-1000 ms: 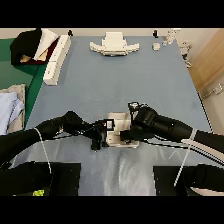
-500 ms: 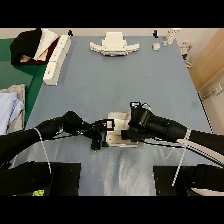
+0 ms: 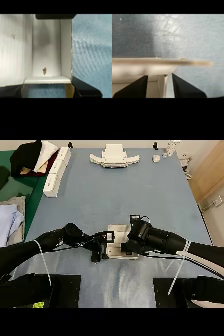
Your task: Fold the box.
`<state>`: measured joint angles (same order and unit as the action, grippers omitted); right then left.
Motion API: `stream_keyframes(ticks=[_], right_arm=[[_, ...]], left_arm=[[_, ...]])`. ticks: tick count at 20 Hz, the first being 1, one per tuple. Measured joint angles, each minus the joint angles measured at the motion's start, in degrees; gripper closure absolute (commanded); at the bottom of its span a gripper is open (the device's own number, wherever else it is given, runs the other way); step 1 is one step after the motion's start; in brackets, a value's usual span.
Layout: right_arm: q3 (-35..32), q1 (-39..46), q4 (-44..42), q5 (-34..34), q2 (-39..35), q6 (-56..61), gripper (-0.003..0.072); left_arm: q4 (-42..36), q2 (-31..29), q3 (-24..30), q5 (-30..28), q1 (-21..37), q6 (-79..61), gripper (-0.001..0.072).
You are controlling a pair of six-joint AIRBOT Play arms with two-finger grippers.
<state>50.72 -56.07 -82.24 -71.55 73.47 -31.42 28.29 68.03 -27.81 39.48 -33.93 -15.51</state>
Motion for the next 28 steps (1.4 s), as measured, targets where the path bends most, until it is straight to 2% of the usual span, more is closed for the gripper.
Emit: stream_keyframes(ticks=[2, 4, 5, 6, 7, 8, 9, 10, 11, 18, 26, 27, 28], right_arm=[[-0.1, 0.0, 0.4, 0.0, 0.3, 0.2, 0.0239], [-0.5, 0.0, 0.2, 0.1, 0.8, 0.3, 0.0346], [-0.6, 0.0, 0.2, 0.3, 1.1, 0.4, 0.0461], [-0.8, 0.0, 0.2, 0.7, 1.3, 0.4, 0.0626], [-0.8, 0.0, 0.1, 0.9, 1.4, 0.6, 0.0683], [-0.8, 0.1, -0.1, 1.3, 1.3, 0.8, 0.0681], [-0.9, 0.0, -0.1, 1.6, 1.5, 0.8, 0.0534], [-0.9, 0.0, -0.1, 1.7, 1.6, 0.5, 0.0208], [-1.0, 0.0, -0.5, 2.1, 1.7, 0.4, 0.0137], [0.0, 0.0, -0.9, 0.9, -0.7, 0.3, 0.0137], [3.5, 4.3, 3.7, -7.0, -10.9, -1.9, 0.0155], [3.6, 6.1, 4.2, -8.0, -11.8, -3.1, 0.0174], [3.7, 8.1, 4.5, -8.5, -12.4, -4.6, 0.0284]], left_arm=[[0.0, 0.0, 0.0, 0.0, 0.0, 0.0, 0.0249], [0.0, 0.0, 0.0, 0.0, 0.0, 0.0, 0.0250], [0.0, 0.0, 0.0, 0.0, 0.0, 0.0, 0.0250], [0.0, 0.0, 0.0, 0.0, 0.0, 0.0, 0.0250], [0.0, 0.0, 0.0, 0.0, 0.0, 0.0, 0.0250], [0.0, 0.0, 0.0, 0.0, 0.0, 0.0, 0.0250], [0.0, 0.0, 0.0, 0.0, 0.0, 0.0, 0.0250], [0.0, 0.0, 0.0, 0.0, 0.0, 0.0, 0.0250], [0.0, 0.0, 0.0, 0.0, 0.0, 0.0, 0.0250], [0.0, 0.0, 0.0, 0.0, 0.0, 0.0, 0.0250], [0.0, 0.0, 0.0, 0.0, 0.0, 0.0, 0.0250], [0.0, 0.0, 0.0, 0.0, 0.0, 0.0, 0.0250], [0.0, 0.0, 0.0, 0.0, 0.0, 0.0, 0.0250]])
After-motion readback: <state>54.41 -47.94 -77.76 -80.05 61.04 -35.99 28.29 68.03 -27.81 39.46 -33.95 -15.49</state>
